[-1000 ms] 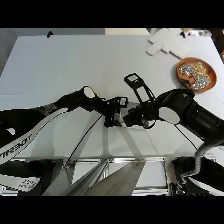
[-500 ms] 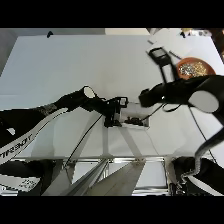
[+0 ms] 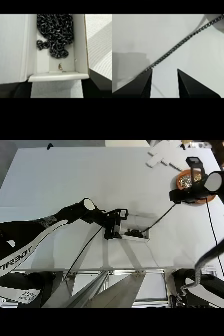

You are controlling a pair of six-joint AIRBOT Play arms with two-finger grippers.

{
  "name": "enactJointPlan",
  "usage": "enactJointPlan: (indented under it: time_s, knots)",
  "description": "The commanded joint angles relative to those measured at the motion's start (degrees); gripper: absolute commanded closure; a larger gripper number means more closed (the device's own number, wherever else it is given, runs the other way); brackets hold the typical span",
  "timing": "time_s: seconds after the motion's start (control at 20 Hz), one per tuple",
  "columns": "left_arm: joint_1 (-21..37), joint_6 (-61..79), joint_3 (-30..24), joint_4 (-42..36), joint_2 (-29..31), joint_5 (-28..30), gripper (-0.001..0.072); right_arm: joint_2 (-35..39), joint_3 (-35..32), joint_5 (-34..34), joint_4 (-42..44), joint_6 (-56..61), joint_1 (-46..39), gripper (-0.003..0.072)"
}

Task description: Fold the box and place the chain.

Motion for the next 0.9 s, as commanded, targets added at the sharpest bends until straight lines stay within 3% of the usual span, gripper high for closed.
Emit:
enactJointPlan:
  time_s: [0.0,0.2,0.6,0.65,0.7,0.85]
  knots:
    - [0.0,0.0,0.0,0.0,0.0,0.0,0.0539,-8.8,0.0,-0.1,0.6,-2.3,-1.8,0.0335]
    - [0.0,0.0,0.0,0.0,0.0,0.0,0.0539,-14.9,0.0,-1.0,0.7,-2.3,0.0,0.0348]
    - [0.0,0.0,0.0,0.0,0.0,0.0,0.0539,-18.8,0.0,-1.6,1.3,-2.3,0.4,0.0359]
    - [0.0,0.0,0.0,0.0,0.0,0.0,0.0539,-19.2,0.0,-1.4,1.3,-2.4,0.4,0.0472]
    - [0.0,0.0,0.0,0.0,0.0,0.0,0.0539,-19.3,0.0,-1.0,1.3,-2.8,0.4,0.0632]
    - [0.0,0.0,0.0,0.0,0.0,0.0,0.0539,-18.1,0.0,1.8,1.6,-8.1,0.4,0.0666]
